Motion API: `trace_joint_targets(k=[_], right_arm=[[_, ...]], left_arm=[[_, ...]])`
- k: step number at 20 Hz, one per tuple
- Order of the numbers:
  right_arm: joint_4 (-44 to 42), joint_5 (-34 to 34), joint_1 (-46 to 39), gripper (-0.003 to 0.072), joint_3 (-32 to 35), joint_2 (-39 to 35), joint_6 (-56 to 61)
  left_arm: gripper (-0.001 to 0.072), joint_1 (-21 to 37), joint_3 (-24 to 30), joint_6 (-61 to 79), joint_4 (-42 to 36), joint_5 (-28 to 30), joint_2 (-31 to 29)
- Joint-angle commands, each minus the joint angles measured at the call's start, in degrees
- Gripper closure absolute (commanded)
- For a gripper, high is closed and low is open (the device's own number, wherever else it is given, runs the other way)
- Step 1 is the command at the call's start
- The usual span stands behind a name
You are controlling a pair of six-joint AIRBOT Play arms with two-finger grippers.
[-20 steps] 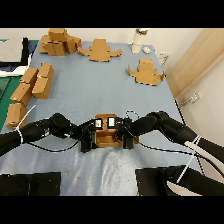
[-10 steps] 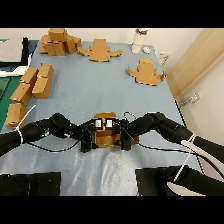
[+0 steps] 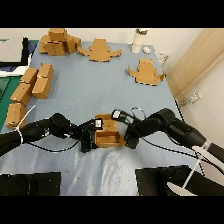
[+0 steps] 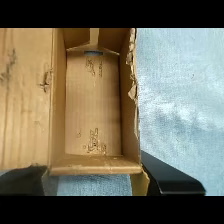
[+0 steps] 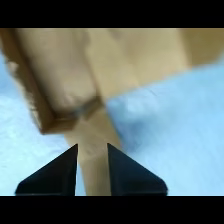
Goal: Fold the box.
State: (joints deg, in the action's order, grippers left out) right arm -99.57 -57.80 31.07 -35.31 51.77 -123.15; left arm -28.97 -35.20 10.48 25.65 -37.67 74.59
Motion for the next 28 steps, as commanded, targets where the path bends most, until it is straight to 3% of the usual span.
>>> trace_joint_targets(k=[1, 2, 5, 8, 11, 13, 24, 28], right_arm=[[18.7, -7.1, 0.0, 0.058, -0.9, -6.1, 26.5], [22.1, -8.9, -0.2, 0.0659, -0.9, -7.5, 31.8], [23.4, -11.3, -4.1, 0.067, -0.6, -9.0, 43.3], [11.7, -8.0, -8.9, 0.068, 1.8, -6.6, 42.0], [-1.4, 2.8, -9.3, 0.068, 6.6, -3.0, 37.0], [-5.9, 6.3, -9.2, 0.0681, 8.4, -1.5, 35.0], [-11.7, 5.6, -9.2, 0.0681, 8.5, -0.8, 30.9], [-8.5, 5.0, -9.2, 0.0681, 8.5, -0.8, 31.7]], left_arm=[[0.0188, 0.0, 0.0, 0.1, 0.0, 0.0, 0.0], [0.0188, 0.0, 0.0, 0.1, 0.0, 0.1, 0.0], [0.0188, 0.0, 0.0, 0.1, 0.0, 0.1, 0.0], [0.0188, 0.0, 0.0, 0.1, 0.0, 0.1, 0.0], [0.0188, 0.0, 0.0, 0.1, 0.0, 0.1, 0.0], [0.0188, 0.0, 0.0, 0.1, 0.0, 0.0, 0.0], [0.0188, 0.0, 0.0, 0.1, 0.0, 0.1, 0.0], [0.0188, 0.0, 0.0, 0.1, 0.0, 0.1, 0.0]])
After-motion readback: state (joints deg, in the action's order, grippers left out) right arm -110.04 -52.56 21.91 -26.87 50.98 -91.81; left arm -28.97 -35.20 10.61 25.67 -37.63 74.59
